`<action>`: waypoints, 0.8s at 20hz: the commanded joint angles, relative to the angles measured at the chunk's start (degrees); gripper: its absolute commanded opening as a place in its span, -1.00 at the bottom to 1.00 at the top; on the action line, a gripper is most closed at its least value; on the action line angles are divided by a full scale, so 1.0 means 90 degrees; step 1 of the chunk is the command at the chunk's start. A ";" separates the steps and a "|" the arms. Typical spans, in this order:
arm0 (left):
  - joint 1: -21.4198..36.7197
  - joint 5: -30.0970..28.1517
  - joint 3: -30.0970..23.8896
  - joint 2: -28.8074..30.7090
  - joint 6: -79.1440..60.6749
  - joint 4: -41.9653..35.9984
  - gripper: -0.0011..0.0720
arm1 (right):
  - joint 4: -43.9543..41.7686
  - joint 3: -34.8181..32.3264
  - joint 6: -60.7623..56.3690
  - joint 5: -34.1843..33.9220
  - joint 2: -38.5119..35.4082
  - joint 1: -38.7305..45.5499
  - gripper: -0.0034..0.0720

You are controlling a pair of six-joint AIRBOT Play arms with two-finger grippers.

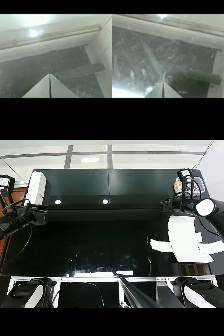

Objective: Fold the box and place the chain.

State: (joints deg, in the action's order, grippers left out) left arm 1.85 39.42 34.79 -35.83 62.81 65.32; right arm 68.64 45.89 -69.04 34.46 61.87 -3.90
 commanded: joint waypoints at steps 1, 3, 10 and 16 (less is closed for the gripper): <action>0.0005 0.0000 -0.0002 0.0005 0.0000 0.0002 -0.89 | 0.0000 -0.0002 0.0000 0.0002 -0.0005 -0.0002 -0.85; 0.0005 0.0000 -0.0002 0.0005 0.0000 0.0002 -0.89 | 0.0000 -0.0002 0.0000 0.0002 -0.0005 -0.0002 -0.85; -0.0002 -0.0112 -0.0005 -0.0015 0.0029 -0.0049 -0.89 | -0.0950 -0.0002 -0.0002 0.0000 -0.0005 -0.0017 -0.85; 0.0005 -0.0231 0.0000 -0.0685 0.0129 -0.0313 0.97 | -0.0410 0.0175 -0.0068 0.0420 0.0010 0.0090 0.96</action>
